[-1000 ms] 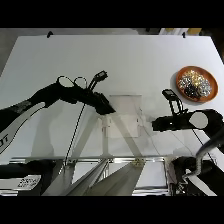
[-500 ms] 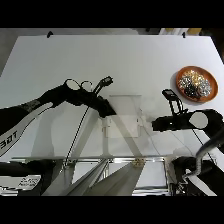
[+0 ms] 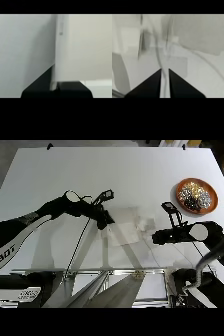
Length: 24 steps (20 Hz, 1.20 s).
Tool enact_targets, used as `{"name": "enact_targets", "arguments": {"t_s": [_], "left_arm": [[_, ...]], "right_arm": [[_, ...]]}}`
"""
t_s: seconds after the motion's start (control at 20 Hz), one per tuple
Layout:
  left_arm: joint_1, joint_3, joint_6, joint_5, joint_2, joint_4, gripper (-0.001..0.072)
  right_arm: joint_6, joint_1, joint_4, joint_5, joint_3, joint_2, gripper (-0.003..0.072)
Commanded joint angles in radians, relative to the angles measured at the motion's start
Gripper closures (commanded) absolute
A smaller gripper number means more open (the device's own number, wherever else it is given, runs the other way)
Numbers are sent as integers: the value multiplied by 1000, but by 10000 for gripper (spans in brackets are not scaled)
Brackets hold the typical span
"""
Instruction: Fold the box and place the chain.
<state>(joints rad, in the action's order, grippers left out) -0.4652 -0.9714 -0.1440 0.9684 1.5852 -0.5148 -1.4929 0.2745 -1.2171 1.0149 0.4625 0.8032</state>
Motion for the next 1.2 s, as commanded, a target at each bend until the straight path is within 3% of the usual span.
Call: {"name": "enact_targets", "arguments": {"t_s": [0.0,0.15,0.35,0.65,1.15], "left_arm": [[-2,-1,45,15,-27,33,704],[-2,-1,33,61,-77,35,707],[-6,9,29,212,-165,27,712],[-19,140,122,172,-245,67,710],[-75,176,411,-1,-85,111,705]], "right_arm": [[3,0,32,2,14,-2,452],[42,-1,12,94,94,-2,444],[73,-2,-29,257,253,-18,388],[111,-2,-43,302,305,-132,389],[111,-2,-32,218,305,-143,390]]}}
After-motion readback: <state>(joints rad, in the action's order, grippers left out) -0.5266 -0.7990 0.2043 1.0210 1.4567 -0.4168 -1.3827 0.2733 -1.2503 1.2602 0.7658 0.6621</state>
